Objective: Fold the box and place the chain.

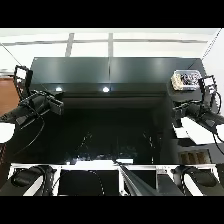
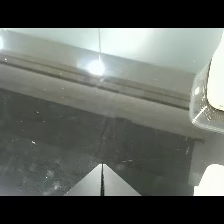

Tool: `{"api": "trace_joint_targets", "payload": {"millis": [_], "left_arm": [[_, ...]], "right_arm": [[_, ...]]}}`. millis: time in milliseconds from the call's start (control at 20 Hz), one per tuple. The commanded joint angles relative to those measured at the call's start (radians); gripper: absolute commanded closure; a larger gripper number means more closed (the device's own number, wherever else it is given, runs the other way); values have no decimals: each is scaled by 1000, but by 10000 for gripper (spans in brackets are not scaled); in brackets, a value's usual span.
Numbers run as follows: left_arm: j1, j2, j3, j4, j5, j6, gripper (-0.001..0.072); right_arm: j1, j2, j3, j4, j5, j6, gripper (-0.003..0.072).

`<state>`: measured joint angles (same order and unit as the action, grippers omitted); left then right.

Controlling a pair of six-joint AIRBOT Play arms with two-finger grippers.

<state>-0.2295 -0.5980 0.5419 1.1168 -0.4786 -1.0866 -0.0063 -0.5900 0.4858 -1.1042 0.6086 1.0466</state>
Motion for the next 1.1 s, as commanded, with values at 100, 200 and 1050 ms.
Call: {"api": "trace_joint_targets", "payload": {"millis": [100,200,1050], "left_arm": [[-1,1,0,0,0,0,678],[-1,1,0,0,0,0,678],[-1,-9,-1,0,55,1,678]], "right_arm": [[0,0,0,0,0,0,669],[0,1,0,0,0,0,669],[3,-1,-1,314,-214,-4,669]]}}
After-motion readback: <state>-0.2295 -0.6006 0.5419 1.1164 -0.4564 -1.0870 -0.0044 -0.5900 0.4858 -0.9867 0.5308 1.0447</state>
